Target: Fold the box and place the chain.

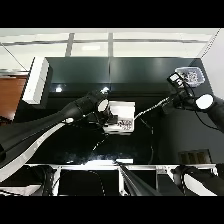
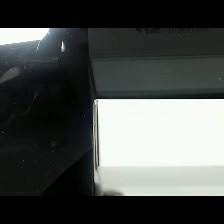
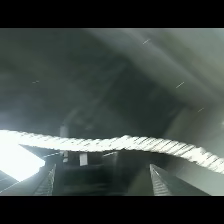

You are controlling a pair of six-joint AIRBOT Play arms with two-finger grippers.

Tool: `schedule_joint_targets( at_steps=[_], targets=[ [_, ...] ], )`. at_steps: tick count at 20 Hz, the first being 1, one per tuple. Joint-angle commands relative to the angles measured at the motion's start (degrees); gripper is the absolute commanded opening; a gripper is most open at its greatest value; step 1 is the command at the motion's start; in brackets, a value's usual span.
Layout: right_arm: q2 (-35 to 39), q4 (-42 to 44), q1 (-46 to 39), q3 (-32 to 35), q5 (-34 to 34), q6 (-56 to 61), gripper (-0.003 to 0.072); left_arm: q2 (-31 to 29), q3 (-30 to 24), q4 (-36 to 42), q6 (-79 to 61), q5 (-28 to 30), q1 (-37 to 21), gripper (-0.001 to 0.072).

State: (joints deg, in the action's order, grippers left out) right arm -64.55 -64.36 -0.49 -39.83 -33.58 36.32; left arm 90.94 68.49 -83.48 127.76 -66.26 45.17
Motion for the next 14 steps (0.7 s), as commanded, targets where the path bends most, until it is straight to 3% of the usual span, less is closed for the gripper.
schedule_joint_targets(
  at_steps=[1, 3, 5, 9, 14],
  targets=[
    [-4.02, -0.85, -1.14, 0.20, 6.32, -8.39, 0.0708, 0.00, 0.02, -0.02, 0.00, 0.00, -0.04, 0.0030],
    [-5.27, -0.72, -2.38, 0.17, 4.28, -13.53, 0.0657, 0.00, 0.02, 0.00, 0.00, 0.02, -0.04, 0.0030],
    [-6.29, -0.07, -3.54, -0.33, 1.77, -18.01, 0.0657, 0.00, 0.02, -0.02, 0.00, 0.04, -0.04, 0.0030],
    [-8.59, 11.23, -4.07, -2.36, -6.19, -29.88, 0.0657, 0.00, 0.02, -0.02, -0.02, 0.00, -0.04, 0.0030],
    [-9.75, 16.44, -3.98, -2.43, -7.39, -35.67, 0.0657, 0.00, 0.02, -0.02, -0.02, 0.00, -0.04, 0.0030]
  ],
)
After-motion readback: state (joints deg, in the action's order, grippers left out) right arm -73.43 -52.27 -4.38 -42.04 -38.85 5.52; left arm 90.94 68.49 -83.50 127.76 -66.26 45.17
